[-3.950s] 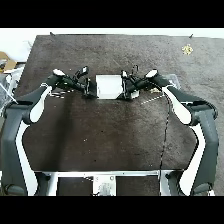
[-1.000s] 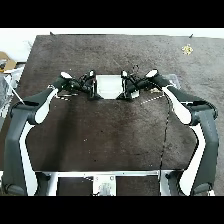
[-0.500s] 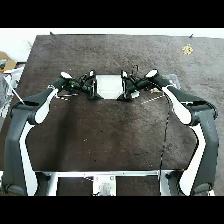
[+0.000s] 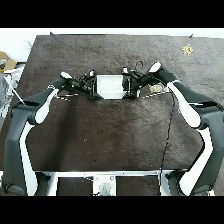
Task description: Fold the box and place the chain.
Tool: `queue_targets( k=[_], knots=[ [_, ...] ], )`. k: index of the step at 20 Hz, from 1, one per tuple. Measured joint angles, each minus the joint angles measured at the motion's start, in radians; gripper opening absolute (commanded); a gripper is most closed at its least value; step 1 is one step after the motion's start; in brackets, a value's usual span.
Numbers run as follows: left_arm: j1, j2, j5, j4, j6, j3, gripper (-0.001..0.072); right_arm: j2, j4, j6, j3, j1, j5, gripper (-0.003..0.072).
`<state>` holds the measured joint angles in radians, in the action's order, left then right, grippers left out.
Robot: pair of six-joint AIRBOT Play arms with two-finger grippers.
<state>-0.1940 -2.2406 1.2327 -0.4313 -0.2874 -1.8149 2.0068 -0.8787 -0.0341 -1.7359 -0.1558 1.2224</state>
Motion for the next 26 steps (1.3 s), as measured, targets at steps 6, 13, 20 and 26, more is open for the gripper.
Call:
queue_targets(
  k=[6, 13, 20, 26],
  knots=[
    [0.001, 0.0, 0.005, -0.002, 0.0, 0.0, 0.0233, -0.119, -0.073, -0.146, 0.0, 0.0, 0.008, 0.0346],
    [0.001, 0.0, 0.005, -0.002, 0.0, 0.0, 0.0234, -0.128, 0.202, -0.193, 0.0, -0.002, -0.083, 0.001],
    [0.001, 0.0, 0.005, -0.002, 0.0, 0.0, 0.0234, -0.052, 0.292, -0.143, 0.0, 0.0, -0.286, 0.001],
    [0.0, 0.0, 0.006, -0.003, 0.0, 0.0, 0.0233, 0.023, 0.238, -0.117, 0.0, 0.0, -0.315, 0.001]
  ],
)
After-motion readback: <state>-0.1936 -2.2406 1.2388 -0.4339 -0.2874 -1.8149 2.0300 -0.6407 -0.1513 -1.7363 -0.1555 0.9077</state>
